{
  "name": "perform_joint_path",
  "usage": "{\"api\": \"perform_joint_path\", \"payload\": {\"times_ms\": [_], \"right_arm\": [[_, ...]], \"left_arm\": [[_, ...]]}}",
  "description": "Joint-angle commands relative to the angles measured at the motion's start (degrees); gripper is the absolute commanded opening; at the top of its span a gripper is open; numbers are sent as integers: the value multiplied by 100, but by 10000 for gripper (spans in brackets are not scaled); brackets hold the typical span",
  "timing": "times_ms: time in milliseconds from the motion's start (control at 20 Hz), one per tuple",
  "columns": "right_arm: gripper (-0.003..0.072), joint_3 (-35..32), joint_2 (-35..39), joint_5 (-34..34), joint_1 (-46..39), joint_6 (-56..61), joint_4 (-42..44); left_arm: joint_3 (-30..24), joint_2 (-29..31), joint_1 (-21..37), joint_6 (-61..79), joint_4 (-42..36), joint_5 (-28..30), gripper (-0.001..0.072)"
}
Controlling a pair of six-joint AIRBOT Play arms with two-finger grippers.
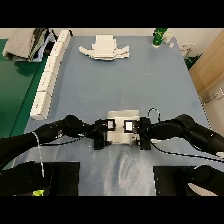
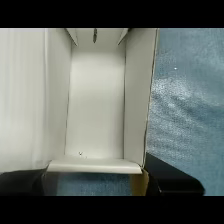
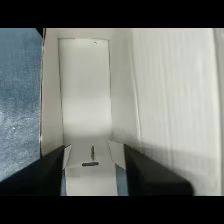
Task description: Fold the box.
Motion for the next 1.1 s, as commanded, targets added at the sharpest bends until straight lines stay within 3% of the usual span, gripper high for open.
{"api": "perform_joint_path", "payload": {"times_ms": [0, 100, 200, 350, 400, 550, 700, 850, 1050], "right_arm": [[134, 120, 210, -428, 0, 1252, -868], [4, 256, 485, -826, -2, 2682, -1919], [4, 372, 804, -1193, -22, 3998, -2977], [3, 431, 1021, -1965, -424, 7241, -4835], [3, 428, 970, -2378, -726, 7980, -4907], [3, 326, 529, -2680, -2026, 8432, -3058], [3, 98, -155, -2483, -3047, 7062, -981], [2, 70, -573, -2463, -3346, 5821, 350], [2, 68, -581, -2546, -3344, 4970, 1596]], "left_arm": [[0, -2, 4, 15, 9, 17, 393], [0, -2, 4, 15, 9, 17, 393], [0, -2, 4, 15, 9, 17, 393], [0, -2, 4, 15, 9, 17, 393], [0, -2, 4, 15, 9, 17, 393], [0, -2, 4, 15, 9, 17, 393], [0, -2, 4, 15, 9, 17, 393], [0, -2, 4, 15, 9, 17, 393], [0, -2, 4, 15, 9, 15, 393]]}}
